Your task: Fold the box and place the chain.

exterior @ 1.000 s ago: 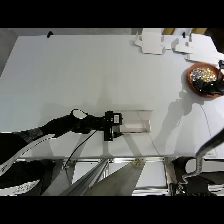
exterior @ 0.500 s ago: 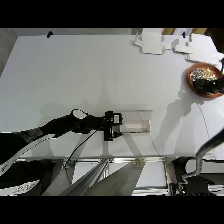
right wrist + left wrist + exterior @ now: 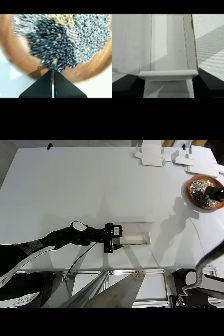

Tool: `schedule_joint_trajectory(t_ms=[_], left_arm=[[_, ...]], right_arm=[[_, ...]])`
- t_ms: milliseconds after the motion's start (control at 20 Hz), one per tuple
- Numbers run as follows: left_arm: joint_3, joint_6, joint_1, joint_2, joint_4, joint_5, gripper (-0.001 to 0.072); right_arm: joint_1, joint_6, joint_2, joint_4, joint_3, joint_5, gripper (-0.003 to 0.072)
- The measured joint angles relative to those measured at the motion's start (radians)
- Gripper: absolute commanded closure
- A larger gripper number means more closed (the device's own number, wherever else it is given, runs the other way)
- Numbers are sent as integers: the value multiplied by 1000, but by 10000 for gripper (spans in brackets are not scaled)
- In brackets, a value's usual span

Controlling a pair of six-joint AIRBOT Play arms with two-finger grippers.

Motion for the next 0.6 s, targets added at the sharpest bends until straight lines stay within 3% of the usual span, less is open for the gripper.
schedule_joint_trajectory(t_ms=[350, 600], left_arm=[[0, 0, 0, 0, 0, 0, 501], [0, 0, 0, 0, 0, 0, 501]], right_arm=[[22, -125, 341, 289, 0, 249, 669], [176, -150, 554, 359, 0, 447, 669]])
